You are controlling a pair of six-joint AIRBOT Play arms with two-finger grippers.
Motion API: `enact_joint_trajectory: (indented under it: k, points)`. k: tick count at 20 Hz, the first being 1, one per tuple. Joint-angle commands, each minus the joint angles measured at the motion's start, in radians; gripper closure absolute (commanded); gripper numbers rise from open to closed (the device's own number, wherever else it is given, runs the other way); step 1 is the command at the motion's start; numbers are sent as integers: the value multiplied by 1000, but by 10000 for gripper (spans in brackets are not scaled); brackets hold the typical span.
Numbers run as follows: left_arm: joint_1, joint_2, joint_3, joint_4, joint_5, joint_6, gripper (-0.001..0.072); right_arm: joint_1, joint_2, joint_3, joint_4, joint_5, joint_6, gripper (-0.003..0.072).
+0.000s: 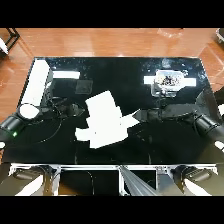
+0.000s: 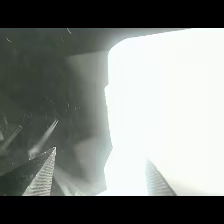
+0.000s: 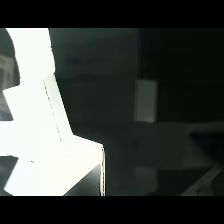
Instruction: Fold the box and place the chain.
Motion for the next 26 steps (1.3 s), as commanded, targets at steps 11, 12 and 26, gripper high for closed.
enact_joint_trajectory:
  k: [11,12,26]
  points:
    - [189,-385,24,-533,-484,831,75,50,52,-8,-92,34,-13,668]
    - [171,-420,36,-565,-484,853,75,50,53,-8,-92,30,-11,668]
    - [91,-566,174,-497,-724,1164,94,50,80,-8,-92,24,0,668]
